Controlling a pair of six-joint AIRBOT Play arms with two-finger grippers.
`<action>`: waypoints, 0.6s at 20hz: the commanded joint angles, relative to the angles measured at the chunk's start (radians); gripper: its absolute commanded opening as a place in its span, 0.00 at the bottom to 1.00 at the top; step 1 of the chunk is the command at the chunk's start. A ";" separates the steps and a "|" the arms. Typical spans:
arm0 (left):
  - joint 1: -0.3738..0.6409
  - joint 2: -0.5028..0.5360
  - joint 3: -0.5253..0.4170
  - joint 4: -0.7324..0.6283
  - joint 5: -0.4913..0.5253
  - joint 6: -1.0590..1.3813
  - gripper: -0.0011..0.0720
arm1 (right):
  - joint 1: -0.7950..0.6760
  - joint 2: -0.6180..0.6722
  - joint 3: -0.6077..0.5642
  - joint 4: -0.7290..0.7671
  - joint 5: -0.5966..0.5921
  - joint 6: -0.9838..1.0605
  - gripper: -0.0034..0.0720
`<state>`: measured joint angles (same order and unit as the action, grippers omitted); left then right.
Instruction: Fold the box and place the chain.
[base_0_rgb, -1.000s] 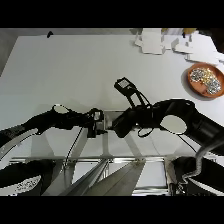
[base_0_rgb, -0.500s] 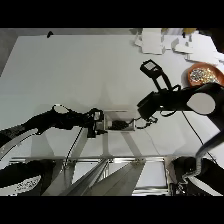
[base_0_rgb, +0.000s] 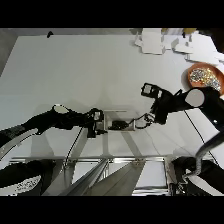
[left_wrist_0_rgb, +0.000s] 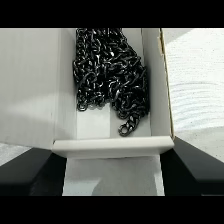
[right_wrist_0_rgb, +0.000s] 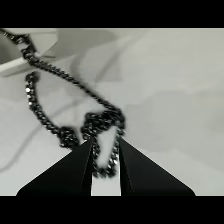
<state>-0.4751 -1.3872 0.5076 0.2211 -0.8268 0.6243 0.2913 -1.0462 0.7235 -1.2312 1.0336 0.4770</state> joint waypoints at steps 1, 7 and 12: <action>0.000 0.000 0.001 0.000 0.000 0.000 0.37 | -0.010 -0.131 -0.034 0.111 -0.033 -0.198 0.25; 0.000 0.000 0.001 0.000 0.000 0.000 0.37 | -0.010 -0.235 -0.034 0.114 -0.128 -0.203 0.25; 0.000 0.000 0.001 0.000 0.000 0.000 0.37 | -0.010 -0.242 -0.034 0.114 -0.164 -0.225 0.25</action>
<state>-0.4751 -1.3872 0.5076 0.2211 -0.8268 0.6243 0.2821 -1.2778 0.6899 -1.1210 0.8997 0.2668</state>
